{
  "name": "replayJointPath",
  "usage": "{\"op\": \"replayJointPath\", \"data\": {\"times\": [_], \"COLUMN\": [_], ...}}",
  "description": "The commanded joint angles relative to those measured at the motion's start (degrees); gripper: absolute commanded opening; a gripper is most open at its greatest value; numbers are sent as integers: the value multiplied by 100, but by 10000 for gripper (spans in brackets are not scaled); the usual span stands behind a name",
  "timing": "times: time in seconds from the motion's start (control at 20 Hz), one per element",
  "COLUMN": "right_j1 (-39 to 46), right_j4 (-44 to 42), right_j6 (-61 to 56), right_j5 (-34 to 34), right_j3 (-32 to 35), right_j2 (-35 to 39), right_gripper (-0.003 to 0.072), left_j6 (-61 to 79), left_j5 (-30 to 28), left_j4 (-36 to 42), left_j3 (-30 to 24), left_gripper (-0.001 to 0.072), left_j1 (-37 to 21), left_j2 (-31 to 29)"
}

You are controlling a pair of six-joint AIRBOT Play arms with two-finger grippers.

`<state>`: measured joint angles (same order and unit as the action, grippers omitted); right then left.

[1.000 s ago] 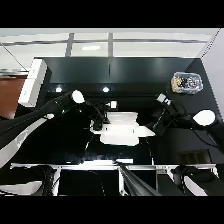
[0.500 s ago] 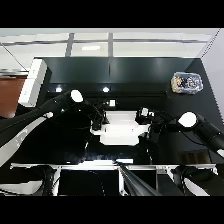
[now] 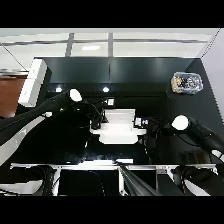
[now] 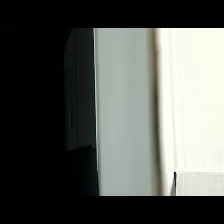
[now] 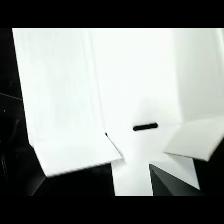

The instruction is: Fold the box and place the chain.

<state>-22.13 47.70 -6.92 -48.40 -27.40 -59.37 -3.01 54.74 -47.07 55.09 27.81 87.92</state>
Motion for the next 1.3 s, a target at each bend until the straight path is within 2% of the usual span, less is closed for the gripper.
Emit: {"op": "replayJointPath", "data": {"times": [0.0, 0.15, 0.5, 0.7, 0.9, 1.1, 1.25], "right_j1": [-120, -116, 197, 214, 214, 214, 216], "right_j4": [-623, -1029, -933, -935, -938, -1045, -1512], "right_j6": [17, 9, 42, 691, 1167, 1257, 1467], "right_j5": [153, 175, 238, 431, 957, 968, 1051], "right_j3": [76, 52, -258, -302, -302, -302, -306], "right_j2": [-81, -76, 295, 310, 229, -57, -109], "right_gripper": [719, 719, 719, 719, 719, 719, 719], "left_j6": [-4, -4, -4, -4, -4, -4, -4], "left_j5": [-7, -7, -4, -4, -4, -4, -4], "left_j4": [2, 2, 2, 2, 0, 0, 0], "left_j3": [0, 0, 0, 0, 0, 0, 0], "left_gripper": [32, 32, 32, 32, 32, 32, 32], "left_j1": [-4, -4, -4, -4, -4, -4, -2], "left_j2": [4, 4, 4, 4, 4, 4, 4]}}
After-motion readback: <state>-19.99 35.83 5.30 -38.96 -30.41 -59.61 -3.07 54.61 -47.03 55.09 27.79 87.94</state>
